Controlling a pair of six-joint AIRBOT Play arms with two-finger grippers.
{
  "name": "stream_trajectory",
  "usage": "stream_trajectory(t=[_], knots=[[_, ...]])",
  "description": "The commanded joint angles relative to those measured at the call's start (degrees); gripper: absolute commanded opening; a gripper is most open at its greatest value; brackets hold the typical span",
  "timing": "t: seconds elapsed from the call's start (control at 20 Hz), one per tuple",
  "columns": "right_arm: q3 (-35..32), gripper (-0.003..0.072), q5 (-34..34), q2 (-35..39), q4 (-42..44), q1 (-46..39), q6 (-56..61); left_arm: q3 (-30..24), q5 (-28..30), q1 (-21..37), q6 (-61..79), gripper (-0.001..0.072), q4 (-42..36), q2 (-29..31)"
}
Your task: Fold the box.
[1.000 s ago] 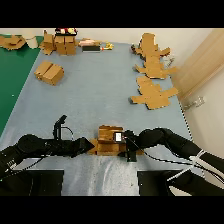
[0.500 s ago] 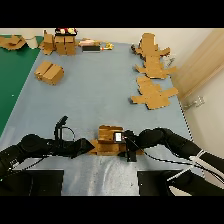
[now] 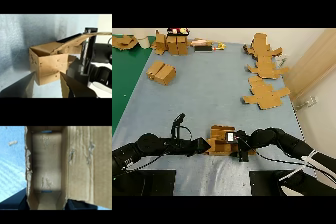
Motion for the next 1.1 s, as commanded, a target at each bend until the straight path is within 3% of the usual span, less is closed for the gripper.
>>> stream_trajectory(t=[0.0, 0.2, 0.5, 0.65, 1.05], knots=[[-0.02, 0.0438, -0.11, -0.02, 0.00, 0.02, 0.02, 0.55, -0.07, -0.48, -4.11, 0.0489, 4.13, -1.09], [-0.02, 0.0438, -0.11, -0.02, 0.00, 0.04, 0.02, 4.11, -0.70, -2.19, -6.51, 0.0488, 9.18, -3.34], [-0.02, 0.0438, -0.09, -0.02, 0.00, 0.02, 0.02, 11.78, -1.31, -10.97, -38.97, 0.0486, 38.58, -7.30], [-0.02, 0.0439, -0.09, -0.02, 0.00, 0.02, 0.02, 16.02, -6.51, -13.42, -50.90, 0.0480, 50.16, -9.25], [-0.02, 0.0438, -0.11, -0.02, 0.00, 0.04, 0.02, 24.50, -11.67, -17.07, -56.54, 0.0479, 54.99, -18.12]])
